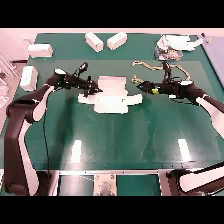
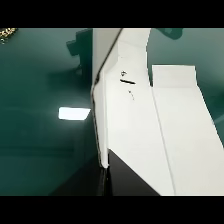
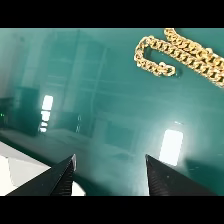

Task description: Fold the box and place the chain.

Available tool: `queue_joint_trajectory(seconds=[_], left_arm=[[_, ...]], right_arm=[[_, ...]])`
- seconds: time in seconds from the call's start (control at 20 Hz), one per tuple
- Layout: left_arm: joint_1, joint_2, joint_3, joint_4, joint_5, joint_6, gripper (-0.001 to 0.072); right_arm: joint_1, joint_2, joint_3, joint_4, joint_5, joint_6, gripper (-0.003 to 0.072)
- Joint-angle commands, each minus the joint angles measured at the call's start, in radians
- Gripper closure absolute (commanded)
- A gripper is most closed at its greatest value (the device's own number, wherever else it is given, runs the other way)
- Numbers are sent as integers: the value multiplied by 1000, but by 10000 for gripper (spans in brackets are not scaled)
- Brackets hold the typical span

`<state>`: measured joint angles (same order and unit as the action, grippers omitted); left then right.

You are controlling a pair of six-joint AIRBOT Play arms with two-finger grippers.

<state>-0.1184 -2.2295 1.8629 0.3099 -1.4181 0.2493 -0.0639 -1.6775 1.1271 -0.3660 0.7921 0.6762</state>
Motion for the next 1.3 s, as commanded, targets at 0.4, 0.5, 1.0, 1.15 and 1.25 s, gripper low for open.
queue_joint_trajectory(seconds=[0.4, 0.5, 1.0, 1.15, 1.25], left_arm=[[-3, 128, -276, -109, 161, 252, 696], [-3, 127, -283, -108, 159, 268, 696], [-3, 127, -283, -61, 182, 275, 689], [-3, 127, -283, -61, 186, 275, 689], [-3, 127, -283, -62, 199, 275, 689]], right_arm=[[-2, 0, 1, 3, 0, -8, 172], [-2, 0, 1, 3, 0, -8, 172], [-2, 0, 1, 4, 0, -8, 173], [-8, 0, 1, 10, 0, -8, 171], [-13, 12, 2, 26, 1, -56, 165]])
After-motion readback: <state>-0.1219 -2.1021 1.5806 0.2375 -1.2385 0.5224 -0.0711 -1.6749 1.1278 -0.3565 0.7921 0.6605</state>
